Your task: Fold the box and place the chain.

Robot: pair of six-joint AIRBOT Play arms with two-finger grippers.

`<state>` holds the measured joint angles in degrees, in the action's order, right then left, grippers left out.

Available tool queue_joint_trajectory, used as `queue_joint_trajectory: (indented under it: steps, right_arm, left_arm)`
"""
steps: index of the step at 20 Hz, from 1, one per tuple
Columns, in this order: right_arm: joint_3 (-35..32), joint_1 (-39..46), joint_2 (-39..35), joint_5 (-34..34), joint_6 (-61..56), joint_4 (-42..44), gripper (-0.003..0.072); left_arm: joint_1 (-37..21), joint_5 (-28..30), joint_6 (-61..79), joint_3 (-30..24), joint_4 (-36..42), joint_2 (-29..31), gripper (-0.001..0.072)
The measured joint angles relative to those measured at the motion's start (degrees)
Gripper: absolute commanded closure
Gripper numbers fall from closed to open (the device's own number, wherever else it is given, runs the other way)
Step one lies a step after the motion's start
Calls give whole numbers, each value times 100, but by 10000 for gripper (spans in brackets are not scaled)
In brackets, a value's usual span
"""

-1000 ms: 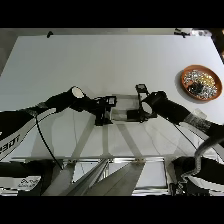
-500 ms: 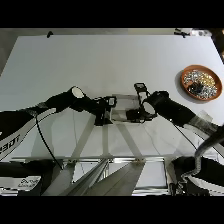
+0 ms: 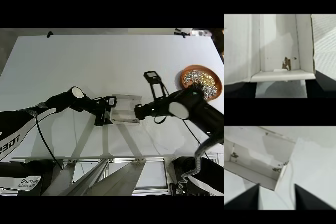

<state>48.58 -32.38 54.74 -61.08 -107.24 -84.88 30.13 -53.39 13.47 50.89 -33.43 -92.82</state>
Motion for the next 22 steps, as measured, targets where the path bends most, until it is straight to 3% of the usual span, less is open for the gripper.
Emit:
queue_joint_trajectory:
  steps: [1, 5, 9, 15, 18, 22]
  right_arm:
    - [0, 293, -120, 57, 431, 264, 673]
    - [0, 1764, -151, 682, 2479, 1716, 678]
    - [0, 2664, 769, 1185, 3995, 2874, 680]
    - [87, 2461, 2312, 1191, 5718, 4210, 680]
    - [118, 2092, 2476, 1145, 6492, 4500, 680]
    - [129, 1676, 2177, 1034, 7145, 4426, 680]
  left_arm:
    - [0, 2, 0, 0, 0, 0, 344]
    - [0, 0, 0, 0, 0, 0, 344]
    - [0, 0, 0, 2, 0, 0, 344]
    - [0, 2, 0, 0, 0, 0, 344]
    - [0, 2, 2, 0, 0, 0, 344]
    - [0, -2, 2, 0, -2, 0, 344]
